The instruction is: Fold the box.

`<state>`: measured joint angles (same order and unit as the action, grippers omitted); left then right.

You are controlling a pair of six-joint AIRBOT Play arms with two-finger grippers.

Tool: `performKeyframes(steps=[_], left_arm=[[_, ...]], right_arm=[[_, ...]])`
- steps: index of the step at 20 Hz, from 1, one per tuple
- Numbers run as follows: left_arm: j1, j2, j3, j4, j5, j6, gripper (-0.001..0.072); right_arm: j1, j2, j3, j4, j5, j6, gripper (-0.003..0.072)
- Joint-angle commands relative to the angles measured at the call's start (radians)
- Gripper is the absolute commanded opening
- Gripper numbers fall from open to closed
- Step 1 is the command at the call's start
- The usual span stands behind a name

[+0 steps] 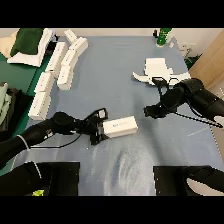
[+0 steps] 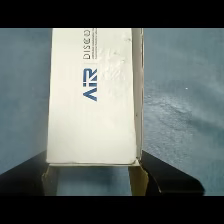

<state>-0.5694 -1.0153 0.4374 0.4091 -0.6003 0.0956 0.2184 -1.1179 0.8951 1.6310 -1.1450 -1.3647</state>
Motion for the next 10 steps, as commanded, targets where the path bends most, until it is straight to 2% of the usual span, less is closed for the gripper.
performKeyframes(steps=[1,5,8,10], left_arm=[[0.153,0.097,0.004,0.152,0.031,-0.279,0.048],[0.439,0.149,0.004,0.414,0.069,-0.638,0.0479],[0.617,0.148,0.004,0.467,0.084,-0.725,0.048],[0.687,0.145,0.005,0.466,0.153,-0.732,0.048]], right_arm=[[0.0,-0.004,0.002,-0.001,-0.005,0.003,0.0016],[0.0,-0.003,0.002,-0.001,-0.005,0.003,0.0016],[0.0,-0.003,0.002,-0.001,-0.005,0.003,0.0016],[0.0,-0.003,0.002,-0.001,-0.005,0.003,0.0017]])
